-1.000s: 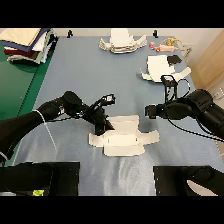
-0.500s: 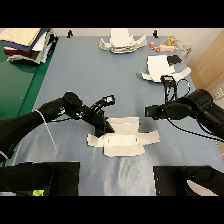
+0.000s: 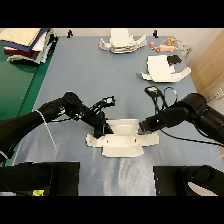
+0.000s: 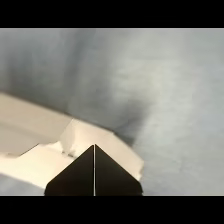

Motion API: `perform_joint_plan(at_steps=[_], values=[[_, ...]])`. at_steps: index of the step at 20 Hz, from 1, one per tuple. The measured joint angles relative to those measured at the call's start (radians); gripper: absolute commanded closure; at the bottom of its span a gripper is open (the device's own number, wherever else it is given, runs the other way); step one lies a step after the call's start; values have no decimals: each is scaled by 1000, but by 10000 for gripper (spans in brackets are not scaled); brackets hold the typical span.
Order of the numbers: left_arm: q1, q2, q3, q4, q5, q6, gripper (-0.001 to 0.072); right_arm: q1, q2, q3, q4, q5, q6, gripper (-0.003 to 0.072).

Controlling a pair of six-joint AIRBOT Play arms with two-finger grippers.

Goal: Fold the box.

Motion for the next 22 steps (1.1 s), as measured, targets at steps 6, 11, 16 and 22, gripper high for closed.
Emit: perform_joint_plan(at_steps=[6, 11, 16, 22], values=[[0, 0, 0, -1, -6, 0, 693, 305, 108, -81, -33, -34, -92, 435], [0, 0, 0, -2, -7, 0, 693, 509, 177, -225, -48, 65, -216, 133], [0, 0, 0, -3, -8, 0, 693, 562, 116, -289, -187, 243, -247, 134], [0, 0, 0, -3, -8, 0, 693, 574, 72, -276, -339, 314, -144, 137]])
